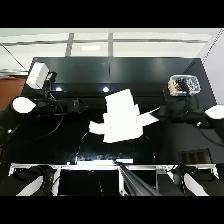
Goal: Fold the box and place the chain.
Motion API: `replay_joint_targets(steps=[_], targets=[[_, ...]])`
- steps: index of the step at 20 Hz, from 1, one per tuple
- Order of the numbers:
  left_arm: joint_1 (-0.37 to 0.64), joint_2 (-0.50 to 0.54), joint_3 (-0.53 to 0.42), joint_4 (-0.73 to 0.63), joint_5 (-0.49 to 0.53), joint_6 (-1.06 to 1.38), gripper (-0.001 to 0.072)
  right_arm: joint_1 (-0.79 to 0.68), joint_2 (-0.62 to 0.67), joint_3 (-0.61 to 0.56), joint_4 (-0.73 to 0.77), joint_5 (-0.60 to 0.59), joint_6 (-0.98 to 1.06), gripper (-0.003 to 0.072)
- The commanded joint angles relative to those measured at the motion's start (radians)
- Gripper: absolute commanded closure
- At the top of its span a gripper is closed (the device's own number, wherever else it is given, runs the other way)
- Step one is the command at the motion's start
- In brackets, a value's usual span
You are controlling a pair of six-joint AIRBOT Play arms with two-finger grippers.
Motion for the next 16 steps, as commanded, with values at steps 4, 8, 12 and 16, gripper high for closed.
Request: replay_joint_targets(steps=[4,8,12,16], targets=[[0.104,-0.175,0.000,-0.226,-0.171,0.175,0.0015,0.297,0.057,-0.107,-0.145,-0.256,-0.031,0.0666],[0.180,-0.297,0.000,-0.287,-0.385,0.352,0.0014,0.301,0.057,-0.107,-0.135,-0.265,-0.040,0.0666],[0.151,-0.428,0.000,-0.386,-0.403,0.492,0.0014,0.301,0.057,-0.107,-0.114,-0.265,-0.040,0.0666],[0.087,-0.525,0.011,-0.582,-0.376,0.663,0.0014,0.301,0.057,-0.107,-0.111,-0.265,-0.040,0.0666]])
